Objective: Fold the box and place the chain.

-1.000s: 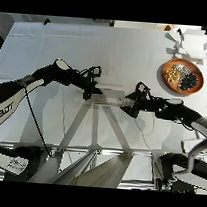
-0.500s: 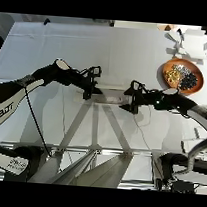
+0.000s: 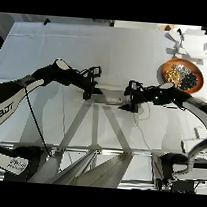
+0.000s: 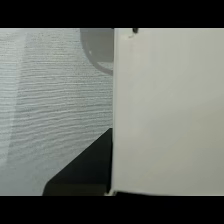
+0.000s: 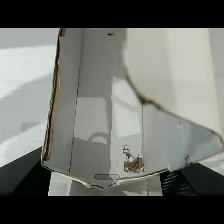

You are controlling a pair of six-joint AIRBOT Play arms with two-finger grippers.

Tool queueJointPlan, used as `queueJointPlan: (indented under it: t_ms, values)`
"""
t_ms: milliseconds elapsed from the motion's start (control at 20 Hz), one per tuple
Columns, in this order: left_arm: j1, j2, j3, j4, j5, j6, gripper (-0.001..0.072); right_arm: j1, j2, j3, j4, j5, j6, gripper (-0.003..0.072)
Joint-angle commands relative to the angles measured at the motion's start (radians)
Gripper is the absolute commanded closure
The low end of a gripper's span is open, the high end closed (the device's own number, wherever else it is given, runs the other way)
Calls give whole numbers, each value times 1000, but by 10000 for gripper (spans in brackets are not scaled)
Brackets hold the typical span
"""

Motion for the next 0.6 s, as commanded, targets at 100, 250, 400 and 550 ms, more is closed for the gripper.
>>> queueJointPlan:
  t_ms: [100, 250, 400, 550]
  values:
    - [0, -1, -1, 0, 1, 0, 699, 5, -25, 16, -10, 9, 46, -17]
    - [0, -1, -1, 0, 1, 0, 699, 31, -24, 16, -32, -31, 72, -17]
    - [0, -1, -1, 0, 1, 0, 699, 39, -23, 16, -35, -48, 84, -17]
    - [0, -1, -1, 0, 1, 0, 699, 39, -23, 16, -36, -48, 84, -17]
